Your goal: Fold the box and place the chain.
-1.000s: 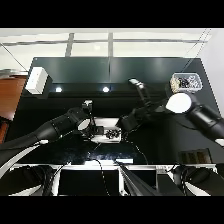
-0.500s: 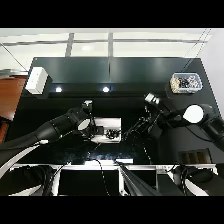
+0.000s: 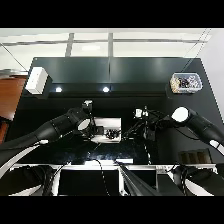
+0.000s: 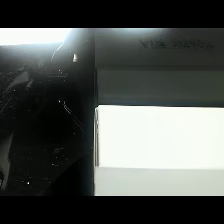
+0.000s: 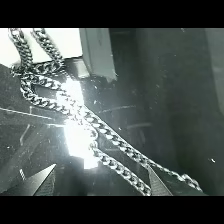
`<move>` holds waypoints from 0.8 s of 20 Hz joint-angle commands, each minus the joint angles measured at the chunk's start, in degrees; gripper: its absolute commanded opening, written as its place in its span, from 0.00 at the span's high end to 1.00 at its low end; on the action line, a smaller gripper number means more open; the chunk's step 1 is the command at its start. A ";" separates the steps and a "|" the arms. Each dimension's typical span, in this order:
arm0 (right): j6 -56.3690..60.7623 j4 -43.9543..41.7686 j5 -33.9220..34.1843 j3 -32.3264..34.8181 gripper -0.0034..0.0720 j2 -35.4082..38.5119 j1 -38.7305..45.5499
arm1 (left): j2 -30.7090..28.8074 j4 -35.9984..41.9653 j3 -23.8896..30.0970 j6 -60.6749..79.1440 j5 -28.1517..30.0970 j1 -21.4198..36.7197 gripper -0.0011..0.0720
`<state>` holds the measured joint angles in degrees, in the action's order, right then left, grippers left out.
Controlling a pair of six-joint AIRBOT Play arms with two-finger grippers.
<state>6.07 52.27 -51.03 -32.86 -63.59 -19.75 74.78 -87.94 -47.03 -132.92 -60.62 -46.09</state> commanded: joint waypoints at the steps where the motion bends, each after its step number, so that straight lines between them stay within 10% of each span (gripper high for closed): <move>1: -6.75 -2.75 1.40 0.09 0.03 -2.71 -0.07 | 0.04 0.13 0.04 0.00 0.09 0.00 0.95; 16: -5.99 -2.56 5.92 0.09 0.04 -4.61 -1.20 | 0.04 0.13 0.04 0.00 0.11 0.00 0.95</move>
